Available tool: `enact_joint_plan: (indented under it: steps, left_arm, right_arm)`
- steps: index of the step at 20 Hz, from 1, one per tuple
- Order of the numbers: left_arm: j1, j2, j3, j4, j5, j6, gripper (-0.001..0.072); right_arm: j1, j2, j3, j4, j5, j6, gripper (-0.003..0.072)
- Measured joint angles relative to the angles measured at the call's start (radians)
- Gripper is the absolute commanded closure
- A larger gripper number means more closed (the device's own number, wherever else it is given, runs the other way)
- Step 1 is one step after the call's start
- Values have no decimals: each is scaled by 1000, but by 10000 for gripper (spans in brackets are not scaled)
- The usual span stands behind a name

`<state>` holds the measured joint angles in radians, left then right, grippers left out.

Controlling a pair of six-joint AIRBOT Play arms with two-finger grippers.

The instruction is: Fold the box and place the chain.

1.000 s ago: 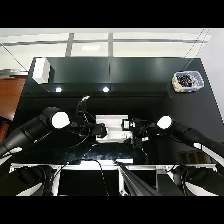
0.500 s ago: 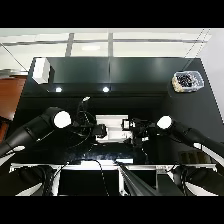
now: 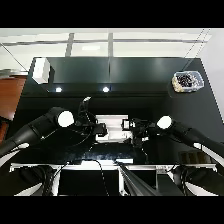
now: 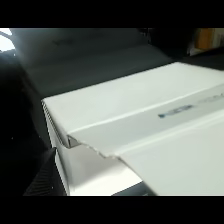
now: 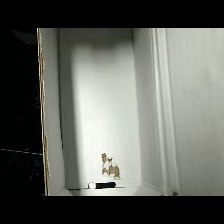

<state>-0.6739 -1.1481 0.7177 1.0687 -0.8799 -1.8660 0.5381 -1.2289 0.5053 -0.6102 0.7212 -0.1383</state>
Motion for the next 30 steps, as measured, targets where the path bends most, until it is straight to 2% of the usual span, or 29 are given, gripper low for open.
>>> enact_joint_plan:
  steps: [8, 10, 30]
  left_arm:
    - [0, -8, 0, -3, 10, -4, 108]
    - [0, -8, 0, -3, 18, -4, 108]
    - [-8, -73, 1, 6, 40, -17, 123]
  right_arm:
    - [0, 0, 0, -1, 0, 0, 447]
    - [0, 0, 0, -2, 2, 0, 422]
    - [0, 0, -1, -15, 12, -1, 423]
